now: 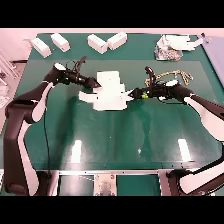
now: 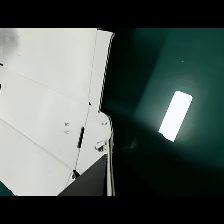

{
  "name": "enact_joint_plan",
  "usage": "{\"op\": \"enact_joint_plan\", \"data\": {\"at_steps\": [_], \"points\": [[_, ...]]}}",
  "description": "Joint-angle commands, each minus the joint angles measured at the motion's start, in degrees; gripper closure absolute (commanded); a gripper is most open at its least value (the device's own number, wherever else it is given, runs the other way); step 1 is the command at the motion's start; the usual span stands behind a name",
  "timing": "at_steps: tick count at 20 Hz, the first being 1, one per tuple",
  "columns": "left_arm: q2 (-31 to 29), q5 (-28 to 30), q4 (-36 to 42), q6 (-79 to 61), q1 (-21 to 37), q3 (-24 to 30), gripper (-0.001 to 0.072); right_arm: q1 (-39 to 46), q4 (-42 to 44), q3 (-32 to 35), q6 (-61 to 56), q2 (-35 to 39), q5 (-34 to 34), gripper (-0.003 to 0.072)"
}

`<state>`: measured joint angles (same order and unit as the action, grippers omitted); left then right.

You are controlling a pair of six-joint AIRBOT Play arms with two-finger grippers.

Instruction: Fold the box and place the chain.

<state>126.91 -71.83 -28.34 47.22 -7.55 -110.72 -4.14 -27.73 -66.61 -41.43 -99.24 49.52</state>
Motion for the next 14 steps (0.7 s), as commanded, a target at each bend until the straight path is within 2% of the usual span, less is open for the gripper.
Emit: {"op": "enact_joint_plan", "data": {"at_steps": [1,2,5,6,12,13,14], "points": [[0.66,0.2,1.99,-2.25,-0.02,-0.04,0.0254,0.0,0.0,0.04,0.13,-0.04,-0.02,0.068],[0.66,0.28,3.17,-3.37,-0.02,-0.07,0.0341,0.0,0.0,0.04,0.13,-0.04,-0.02,0.0681],[0.66,0.26,4.81,-4.44,-0.02,-0.07,0.0363,0.0,0.0,0.04,0.13,-0.04,-0.02,0.068],[0.68,0.26,4.79,-5.03,-0.02,-0.04,0.0463,0.0,0.0,0.04,0.15,-0.04,-0.02,0.068],[0.72,-0.59,4.74,-7.26,-0.02,-0.04,0.0482,0.0,0.0,0.04,0.57,-0.04,-0.04,0.0681],[0.72,-0.66,4.72,-7.37,-0.02,-0.04,0.0544,0.0,0.0,0.04,0.57,-0.04,-0.02,0.068],[0.72,-0.76,4.74,-8.26,-0.02,-0.04,0.0572,0.0,0.0,0.04,0.57,-0.04,-0.02,0.068]]}}
